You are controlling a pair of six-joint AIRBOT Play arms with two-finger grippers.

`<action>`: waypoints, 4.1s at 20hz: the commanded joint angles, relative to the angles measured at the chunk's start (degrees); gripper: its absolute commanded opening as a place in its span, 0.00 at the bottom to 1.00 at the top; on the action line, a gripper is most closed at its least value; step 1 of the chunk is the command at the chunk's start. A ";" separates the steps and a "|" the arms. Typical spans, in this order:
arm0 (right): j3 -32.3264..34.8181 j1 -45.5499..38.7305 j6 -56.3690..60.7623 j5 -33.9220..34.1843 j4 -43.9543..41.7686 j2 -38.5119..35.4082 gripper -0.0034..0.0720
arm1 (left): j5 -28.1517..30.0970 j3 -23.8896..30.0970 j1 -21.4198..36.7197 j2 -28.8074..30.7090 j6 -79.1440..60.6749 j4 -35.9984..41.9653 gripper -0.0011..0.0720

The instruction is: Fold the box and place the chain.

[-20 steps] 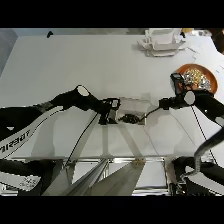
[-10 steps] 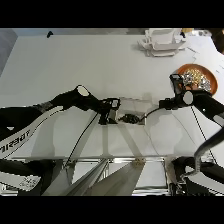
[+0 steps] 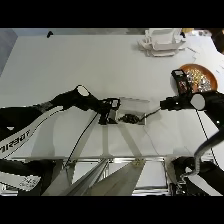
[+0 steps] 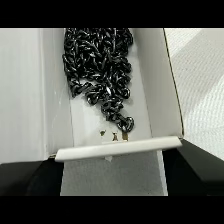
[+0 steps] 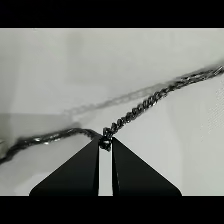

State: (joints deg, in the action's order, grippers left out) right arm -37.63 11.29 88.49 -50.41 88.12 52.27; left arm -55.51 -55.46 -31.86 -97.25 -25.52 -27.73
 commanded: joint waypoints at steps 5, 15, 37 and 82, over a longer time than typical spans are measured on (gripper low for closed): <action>-0.04 9.66 -1.99 -6.73 -9.73 -19.43 0.06 | 0.00 -0.04 0.04 0.00 -0.02 -0.04 0.03; -0.04 9.84 -15.80 -3.15 -34.34 -23.34 0.06 | 0.00 -0.04 0.04 0.00 -0.02 -0.02 0.03; 1.62 9.84 -27.15 3.37 -41.53 -1.62 0.06 | 0.02 -0.07 0.04 0.00 -0.02 -0.02 0.03; -4.48 -7.67 -5.70 6.32 -10.27 20.31 0.43 | 0.02 -0.07 0.04 0.00 -0.02 -0.02 0.03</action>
State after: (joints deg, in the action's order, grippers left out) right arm -42.09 3.64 82.54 -43.86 77.82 71.11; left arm -55.51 -55.46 -31.86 -97.25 -25.54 -27.73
